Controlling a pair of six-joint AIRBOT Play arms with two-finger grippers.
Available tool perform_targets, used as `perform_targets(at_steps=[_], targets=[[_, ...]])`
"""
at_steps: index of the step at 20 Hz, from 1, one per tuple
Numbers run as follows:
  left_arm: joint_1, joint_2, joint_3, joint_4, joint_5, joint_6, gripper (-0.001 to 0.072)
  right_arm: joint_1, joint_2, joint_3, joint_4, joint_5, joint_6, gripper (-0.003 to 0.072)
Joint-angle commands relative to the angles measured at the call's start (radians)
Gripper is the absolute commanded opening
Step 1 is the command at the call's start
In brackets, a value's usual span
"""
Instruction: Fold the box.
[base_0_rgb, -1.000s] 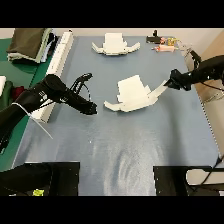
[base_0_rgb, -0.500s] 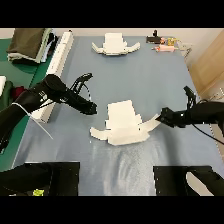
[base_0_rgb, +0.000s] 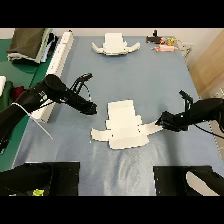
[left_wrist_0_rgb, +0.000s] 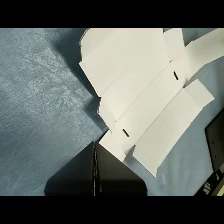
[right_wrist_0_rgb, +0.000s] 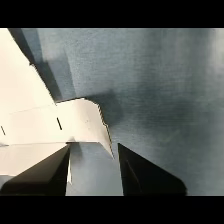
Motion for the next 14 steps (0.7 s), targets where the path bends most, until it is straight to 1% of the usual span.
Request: perform_targets(at_steps=[1,3,4,5,7,8,9,10,11,12,14], targets=[[0.0,-0.001,0.001,0.0,0.001,0.0,0.0016,-0.003,-0.165,0.118,0.006,-0.133,-0.107,0.0439],[0.0,-0.001,0.0,0.0,0.001,0.0,0.0016,-0.003,-0.247,0.14,0.066,-0.168,-0.177,0.0424],[0.0,-0.001,0.001,0.0,0.001,0.0,0.0016,-0.003,-0.281,0.14,0.108,-0.176,-0.214,0.0372],[0.0,-0.001,0.001,-0.002,0.005,0.0,0.0016,-0.001,-0.306,0.14,0.137,-0.177,-0.238,0.034],[0.0,-0.001,0.001,-0.011,0.018,0.0,0.0016,0.014,-0.341,0.14,0.142,-0.171,-0.264,0.0339],[0.0,-0.001,0.001,-0.011,0.017,0.0,0.0016,0.025,-0.35,0.14,0.143,-0.166,-0.279,0.0287],[0.0,-0.001,0.001,-0.011,0.018,0.0,0.0016,0.035,-0.352,0.14,0.144,-0.161,-0.295,0.0191],[0.0,-0.001,0.001,-0.011,0.02,0.003,0.0016,0.042,-0.352,0.14,0.146,-0.16,-0.32,0.0138],[0.0,-0.001,0.001,-0.011,0.02,0.003,0.0016,0.046,-0.352,0.14,0.148,-0.161,-0.327,0.0118],[0.0,-0.001,0.001,-0.011,0.02,0.003,0.0016,0.046,-0.352,0.14,0.148,-0.161,-0.341,0.0009],[0.0,-0.001,0.001,-0.011,0.02,0.003,0.0016,0.046,-0.348,0.14,0.151,-0.163,-0.36,0.0002]])
